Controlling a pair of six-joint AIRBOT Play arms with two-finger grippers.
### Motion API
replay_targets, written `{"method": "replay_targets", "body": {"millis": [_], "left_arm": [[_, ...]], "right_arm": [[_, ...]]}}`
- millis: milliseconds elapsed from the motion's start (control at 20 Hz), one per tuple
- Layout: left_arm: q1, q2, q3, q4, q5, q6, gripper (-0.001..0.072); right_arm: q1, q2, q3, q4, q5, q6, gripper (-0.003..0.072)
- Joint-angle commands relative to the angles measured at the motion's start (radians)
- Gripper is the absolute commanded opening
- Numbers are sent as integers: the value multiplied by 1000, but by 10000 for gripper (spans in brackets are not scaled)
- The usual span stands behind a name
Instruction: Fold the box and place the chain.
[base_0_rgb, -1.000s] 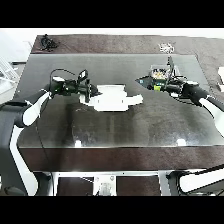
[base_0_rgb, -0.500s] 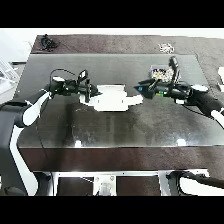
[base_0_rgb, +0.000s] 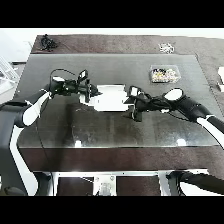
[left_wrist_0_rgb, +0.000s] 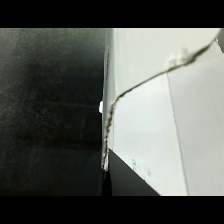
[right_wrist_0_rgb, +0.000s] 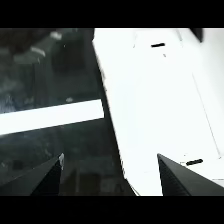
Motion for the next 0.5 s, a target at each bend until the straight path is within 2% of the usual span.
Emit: {"method": "replay_targets", "body": {"millis": [0, 200, 450], "left_arm": [[0, -1, 0, 0, 0, 0, 19], [0, -1, 0, 0, 0, 0, 18], [0, -1, 0, 0, 0, 0, 19]], "right_arm": [[46, -7, -7, -109, -78, -8, 699], [59, -53, -8, -105, -175, -8, 699], [68, -119, -8, -60, -238, -8, 699]]}}
